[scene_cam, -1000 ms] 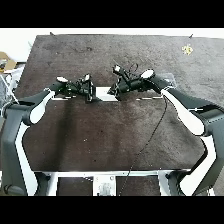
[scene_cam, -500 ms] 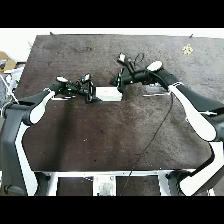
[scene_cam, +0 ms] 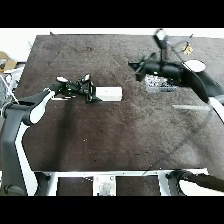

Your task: Fold the box and place the chain.

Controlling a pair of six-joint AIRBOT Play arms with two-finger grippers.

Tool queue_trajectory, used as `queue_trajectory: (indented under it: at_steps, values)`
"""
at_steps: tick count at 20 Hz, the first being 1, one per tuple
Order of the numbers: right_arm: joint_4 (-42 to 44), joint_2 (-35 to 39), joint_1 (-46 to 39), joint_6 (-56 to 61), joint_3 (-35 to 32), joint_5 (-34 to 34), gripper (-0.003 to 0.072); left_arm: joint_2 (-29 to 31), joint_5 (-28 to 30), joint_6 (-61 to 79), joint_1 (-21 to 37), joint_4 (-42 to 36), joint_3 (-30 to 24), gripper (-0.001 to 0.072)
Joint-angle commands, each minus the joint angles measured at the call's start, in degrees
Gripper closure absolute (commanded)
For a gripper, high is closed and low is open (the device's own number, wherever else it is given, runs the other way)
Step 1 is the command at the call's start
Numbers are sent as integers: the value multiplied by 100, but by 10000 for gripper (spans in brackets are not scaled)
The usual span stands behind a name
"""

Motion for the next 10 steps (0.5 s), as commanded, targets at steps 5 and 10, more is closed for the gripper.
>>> queue_trajectory:
  at_steps: [5, 10]
  values:
    - [254, 3921, -116, 15, -4026, -3036, 683, 0, -2, 2, 2, 2, -2, 486]
    - [761, 6050, -116, 13, -5943, -3534, 682, 0, 0, 2, 2, 0, -2, 485]
